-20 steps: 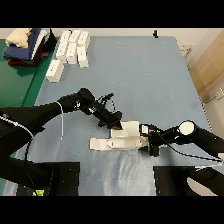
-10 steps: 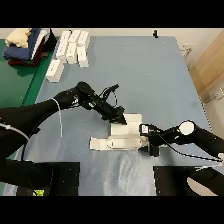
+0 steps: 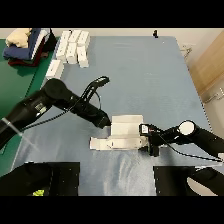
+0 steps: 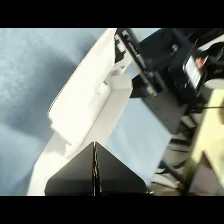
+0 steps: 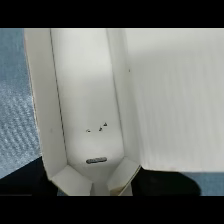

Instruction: Fold the box.

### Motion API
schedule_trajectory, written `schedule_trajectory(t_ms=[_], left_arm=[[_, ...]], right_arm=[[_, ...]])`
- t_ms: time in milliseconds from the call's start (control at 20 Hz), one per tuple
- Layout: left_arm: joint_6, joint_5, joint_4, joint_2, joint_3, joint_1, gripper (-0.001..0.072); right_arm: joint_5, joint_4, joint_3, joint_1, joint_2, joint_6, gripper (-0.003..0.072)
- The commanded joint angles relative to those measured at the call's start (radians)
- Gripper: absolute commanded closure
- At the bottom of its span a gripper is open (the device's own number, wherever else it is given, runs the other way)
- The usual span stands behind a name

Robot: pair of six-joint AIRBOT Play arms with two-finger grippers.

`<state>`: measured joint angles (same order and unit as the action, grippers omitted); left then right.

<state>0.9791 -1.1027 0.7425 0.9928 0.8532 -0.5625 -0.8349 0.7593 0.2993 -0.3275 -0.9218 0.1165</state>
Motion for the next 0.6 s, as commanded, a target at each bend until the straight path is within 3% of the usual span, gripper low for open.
schedule_trajectory(t_ms=[0, 50, 100, 350, 550], left_arm=[[-0.214, -0.010, 0.135, -0.146, -0.093, 0.008, 0.0690], [-0.300, 0.000, 0.132, -0.170, -0.124, 0.034, 0.0410], [-0.353, 0.037, 0.133, -0.187, -0.158, 0.056, 0.0013], [-0.737, 0.139, 0.064, -0.177, -0.324, 0.104, 0.0011], [-0.887, 0.243, -0.050, -0.090, -0.373, 0.013, 0.0011]], right_arm=[[0.000, 0.000, 0.001, 0.000, 0.001, 0.000, 0.0143], [0.000, 0.000, 0.001, 0.000, 0.000, 0.000, 0.0143], [-0.001, 0.000, 0.001, 0.000, 0.001, 0.000, 0.0143], [0.000, 0.000, 0.001, 0.000, 0.000, 0.000, 0.0143], [0.000, 0.000, 0.001, 0.000, 0.001, 0.000, 0.0143]])
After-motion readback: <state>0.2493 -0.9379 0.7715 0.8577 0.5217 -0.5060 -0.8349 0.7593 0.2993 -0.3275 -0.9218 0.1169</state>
